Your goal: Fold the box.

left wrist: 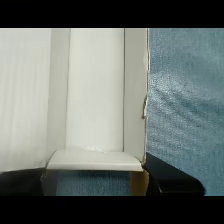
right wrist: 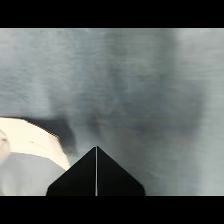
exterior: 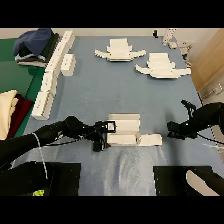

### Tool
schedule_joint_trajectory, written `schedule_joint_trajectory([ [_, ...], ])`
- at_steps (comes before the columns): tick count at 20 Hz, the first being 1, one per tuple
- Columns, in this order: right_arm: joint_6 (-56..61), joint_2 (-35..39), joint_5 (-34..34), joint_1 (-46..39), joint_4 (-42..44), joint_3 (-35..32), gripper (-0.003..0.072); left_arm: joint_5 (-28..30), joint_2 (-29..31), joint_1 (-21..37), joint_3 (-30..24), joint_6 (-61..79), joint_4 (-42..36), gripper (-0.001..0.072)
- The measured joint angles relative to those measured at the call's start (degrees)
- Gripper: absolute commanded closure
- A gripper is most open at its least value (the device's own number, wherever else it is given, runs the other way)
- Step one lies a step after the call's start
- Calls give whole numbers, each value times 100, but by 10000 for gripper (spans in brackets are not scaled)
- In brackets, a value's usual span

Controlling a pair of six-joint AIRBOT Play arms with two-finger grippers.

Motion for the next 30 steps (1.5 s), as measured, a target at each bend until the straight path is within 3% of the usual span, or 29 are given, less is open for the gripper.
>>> schedule_joint_trajectory([
  [8,-369,-199,540,-326,1390,-846,687,0,0,0,0,0,0,202],
  [17,-560,2,573,610,2210,-986,684,0,0,0,0,0,0,203],
  [18,-562,26,608,713,2269,-975,639,0,0,0,0,0,0,203],
  [19,-562,59,629,811,2326,-940,461,0,0,0,0,0,0,202],
  [20,-570,96,632,890,2367,-890,383,0,0,0,0,0,0,202],
  [22,-573,210,627,988,2428,-734,378,0,0,0,0,0,0,203],
  [24,-573,315,584,1091,2465,-570,225,0,0,0,0,0,0,202],
  [30,-503,435,826,1867,2487,-332,227,-2,0,0,0,0,0,203],
])
